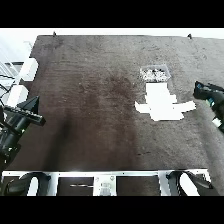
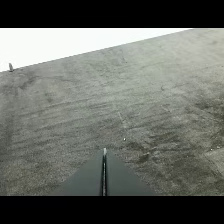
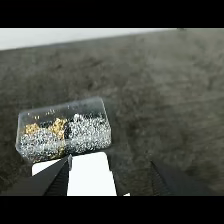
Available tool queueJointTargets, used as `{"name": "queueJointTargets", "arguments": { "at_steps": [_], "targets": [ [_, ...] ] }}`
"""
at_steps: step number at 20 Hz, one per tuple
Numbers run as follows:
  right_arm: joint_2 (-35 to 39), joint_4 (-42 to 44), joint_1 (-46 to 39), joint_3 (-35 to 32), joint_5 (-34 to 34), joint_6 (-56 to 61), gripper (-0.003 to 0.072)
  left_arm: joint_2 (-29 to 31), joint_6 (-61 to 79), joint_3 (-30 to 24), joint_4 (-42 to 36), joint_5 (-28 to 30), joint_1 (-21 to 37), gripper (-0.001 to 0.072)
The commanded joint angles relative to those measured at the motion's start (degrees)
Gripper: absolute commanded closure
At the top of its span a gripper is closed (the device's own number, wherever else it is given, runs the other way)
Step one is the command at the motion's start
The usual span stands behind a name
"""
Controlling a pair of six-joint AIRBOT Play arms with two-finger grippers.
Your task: Fold the box and place the chain.
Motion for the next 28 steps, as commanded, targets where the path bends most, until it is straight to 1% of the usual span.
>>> {"name": "queueJointTargets", "arguments": {
  "at_steps": [1, 3, 5, 7, 9, 11, 12, 14, 17, 19, 28],
  "targets": [
    [-19.0, -21.6, -14.9, 15.2, 29.2, 18.5, 0.0106, 0.0, 0.0, 0.0, 0.0, 0.0, 0.0, 0.0692],
    [-25.9, -27.7, -20.8, 24.5, 37.9, 21.8, 0.0106, 0.0, 0.0, 0.0, 0.0, 0.0, 0.0, 0.0692],
    [-32.7, -31.1, -24.1, 34.5, 45.8, 26.0, 0.0106, 0.0, 0.0, 0.0, 0.0, -0.1, 0.0, 0.0692],
    [-40.9, -37.8, -24.7, 45.5, 55.2, 30.8, 0.0106, 0.0, 0.0, 0.0, 0.0, 0.0, 0.0, 0.0692],
    [-48.7, -40.8, -24.1, 54.6, 62.1, 33.3, 0.0106, 0.0, 0.0, 0.0, 0.0, 0.0, 0.0, 0.0692],
    [-54.9, -42.3, -23.2, 61.1, 67.0, 34.7, 0.0106, 0.0, 0.0, 0.0, 0.0, 0.0, 0.0, 0.0692],
    [-57.4, -43.4, -22.8, 63.4, 69.0, 34.9, 0.0106, 0.0, 0.0, 0.0, 0.0, 0.0, 0.0, 0.0692],
    [-61.3, -43.9, -21.9, 66.0, 70.8, 34.9, 0.0106, 0.0, 0.0, 0.0, 0.0, 0.0, 0.0, 0.0692],
    [-64.7, -43.9, -20.7, 66.4, 72.1, 34.8, 0.0106, 0.0, 0.0, 0.0, 0.0, 0.0, 0.0, 0.0692],
    [-66.7, -43.9, -19.8, 66.4, 74.5, 34.8, 0.0106, 0.0, 0.0, 0.0, 0.0, 0.0, 0.0, 0.0692],
    [-71.1, -43.9, -18.1, 66.5, 76.6, 35.2, 0.0106, 0.0, 0.0, 0.0, 0.0, 0.0, 0.0, 0.0692]
  ]
}}
